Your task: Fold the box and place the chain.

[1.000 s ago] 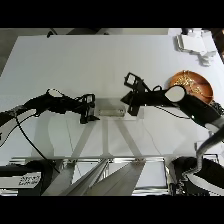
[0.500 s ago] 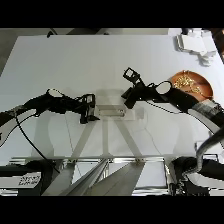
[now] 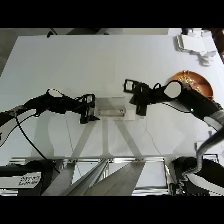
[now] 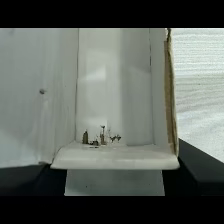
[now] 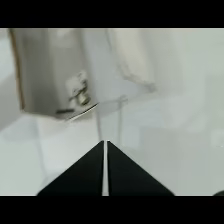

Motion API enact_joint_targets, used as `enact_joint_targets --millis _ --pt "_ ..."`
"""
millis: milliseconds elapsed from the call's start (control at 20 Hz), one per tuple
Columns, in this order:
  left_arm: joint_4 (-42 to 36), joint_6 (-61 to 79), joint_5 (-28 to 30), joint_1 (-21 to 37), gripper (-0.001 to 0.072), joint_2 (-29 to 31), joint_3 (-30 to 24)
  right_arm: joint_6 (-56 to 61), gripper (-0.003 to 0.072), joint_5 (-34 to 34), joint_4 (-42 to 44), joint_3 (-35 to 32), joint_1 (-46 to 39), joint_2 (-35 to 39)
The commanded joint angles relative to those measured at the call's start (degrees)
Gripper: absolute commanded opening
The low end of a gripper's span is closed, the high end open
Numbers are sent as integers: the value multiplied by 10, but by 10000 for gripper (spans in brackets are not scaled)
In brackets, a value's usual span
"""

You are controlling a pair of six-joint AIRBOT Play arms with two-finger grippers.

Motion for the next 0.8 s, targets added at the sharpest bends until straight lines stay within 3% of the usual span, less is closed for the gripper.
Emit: enact_joint_targets --millis 0,50,300,550,650,750 --pt "0 0 0 0 277 0 0 0 251 17 -58 -13 27 2" --pt "0 0 0 0 277 0 0 0 335 2 -58 -14 37 -4" --pt "0 0 0 0 277 0 0 0 332 -45 -51 -14 69 -38" --pt "0 0 0 0 277 0 0 -1 313 -65 -13 -14 76 -43" --pt "0 0 0 0 277 0 0 -3 238 -66 16 -14 76 -43" --pt "0 0 0 0 277 0 0 -5 218 -67 33 -14 76 -43"
